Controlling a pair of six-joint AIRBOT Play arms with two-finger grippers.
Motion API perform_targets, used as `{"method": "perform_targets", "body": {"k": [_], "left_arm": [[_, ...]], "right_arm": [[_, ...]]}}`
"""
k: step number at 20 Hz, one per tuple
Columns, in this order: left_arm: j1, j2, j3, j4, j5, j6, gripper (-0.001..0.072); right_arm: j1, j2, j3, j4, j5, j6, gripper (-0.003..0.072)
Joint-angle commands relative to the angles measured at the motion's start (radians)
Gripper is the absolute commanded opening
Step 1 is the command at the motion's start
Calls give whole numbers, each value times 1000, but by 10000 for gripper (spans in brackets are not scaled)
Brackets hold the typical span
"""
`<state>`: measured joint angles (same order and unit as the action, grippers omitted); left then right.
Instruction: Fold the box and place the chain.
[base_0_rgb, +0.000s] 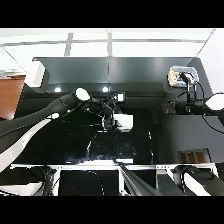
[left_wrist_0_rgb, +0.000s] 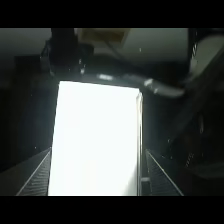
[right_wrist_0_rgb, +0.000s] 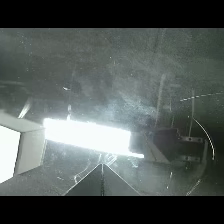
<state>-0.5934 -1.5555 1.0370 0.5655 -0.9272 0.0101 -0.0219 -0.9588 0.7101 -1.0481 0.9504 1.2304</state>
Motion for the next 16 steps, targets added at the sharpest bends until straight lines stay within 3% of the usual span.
{"method": "perform_targets", "body": {"k": [1,5,9,10,12,16], "left_arm": [[-5,-1,30,112,-8,-14,711],[-40,-12,50,188,-7,-51,711],[-99,-42,75,347,19,-208,703],[-106,-43,78,380,34,-242,666],[-102,-39,102,413,10,-319,322],[-37,41,149,537,-68,-551,311]], "right_arm": [[0,1,0,0,-2,0,11],[0,1,0,0,-2,0,11],[0,1,0,1,-2,0,11],[-1,1,0,0,-2,0,12],[0,1,0,0,-2,0,11],[0,1,0,1,4,0,11]]}}
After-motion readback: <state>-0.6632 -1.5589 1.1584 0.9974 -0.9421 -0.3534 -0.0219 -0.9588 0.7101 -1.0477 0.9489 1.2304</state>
